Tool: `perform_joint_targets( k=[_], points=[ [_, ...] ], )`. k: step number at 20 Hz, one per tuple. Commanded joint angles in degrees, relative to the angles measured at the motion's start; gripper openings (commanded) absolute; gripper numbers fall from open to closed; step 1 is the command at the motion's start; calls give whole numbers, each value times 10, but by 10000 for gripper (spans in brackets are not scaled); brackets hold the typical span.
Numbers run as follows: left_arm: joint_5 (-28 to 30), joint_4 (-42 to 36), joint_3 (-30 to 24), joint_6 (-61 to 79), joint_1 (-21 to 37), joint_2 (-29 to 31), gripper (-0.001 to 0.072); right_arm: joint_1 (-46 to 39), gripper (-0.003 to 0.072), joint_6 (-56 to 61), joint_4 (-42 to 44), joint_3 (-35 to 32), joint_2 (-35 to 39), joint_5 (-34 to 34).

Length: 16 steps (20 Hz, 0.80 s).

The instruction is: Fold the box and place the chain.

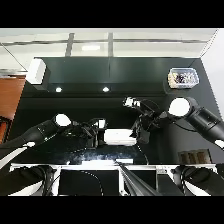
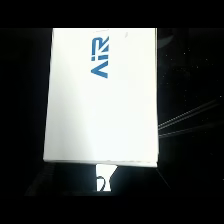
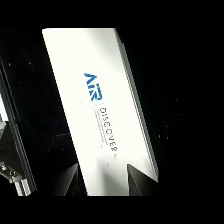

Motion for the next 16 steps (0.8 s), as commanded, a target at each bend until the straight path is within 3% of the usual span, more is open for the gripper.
perform_joint_targets(
  k=[1,2,3,6,9,13,16],
  points=[
    [0,0,0,0,0,0,369,-30,381,86,14,17,0,44],
    [0,0,0,0,0,0,369,-48,238,153,14,16,0,63],
    [0,0,0,0,0,0,369,-64,25,199,18,11,0,85],
    [0,0,0,0,0,0,369,-93,13,211,143,-51,0,101],
    [0,0,0,0,0,0,369,-69,13,207,305,-134,-2,-2],
    [0,0,0,0,0,0,369,-31,13,207,316,-151,-26,-83],
    [0,0,0,0,0,0,369,-29,13,207,312,-151,-39,-98]
  ],
)
